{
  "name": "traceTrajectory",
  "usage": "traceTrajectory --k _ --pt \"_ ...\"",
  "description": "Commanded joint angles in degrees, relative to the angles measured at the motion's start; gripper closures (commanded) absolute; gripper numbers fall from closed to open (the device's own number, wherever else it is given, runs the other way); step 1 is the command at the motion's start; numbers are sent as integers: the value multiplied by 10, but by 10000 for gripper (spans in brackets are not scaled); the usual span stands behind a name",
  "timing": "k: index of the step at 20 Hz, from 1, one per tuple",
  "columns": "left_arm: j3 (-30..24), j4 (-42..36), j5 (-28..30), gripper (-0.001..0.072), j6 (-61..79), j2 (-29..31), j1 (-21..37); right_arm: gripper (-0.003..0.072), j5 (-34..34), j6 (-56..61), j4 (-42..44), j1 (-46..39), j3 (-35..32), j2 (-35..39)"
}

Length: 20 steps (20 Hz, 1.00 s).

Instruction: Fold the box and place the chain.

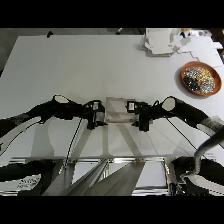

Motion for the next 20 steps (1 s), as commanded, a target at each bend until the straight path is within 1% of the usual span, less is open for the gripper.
traceTrajectory --k 1,11,12,14,20 --pt "0 6 0 622 1 0 1 291 0 0 0 0 0 0" --pt "0 6 -3 622 0 0 -1 291 0 0 0 0 0 0" --pt "0 6 -3 622 0 0 -1 291 -1 -9 0 0 0 0" --pt "0 6 -3 622 1 0 -1 291 -17 -65 0 0 0 0" --pt "0 6 -3 622 0 0 -1 291 -16 -70 0 0 0 0"
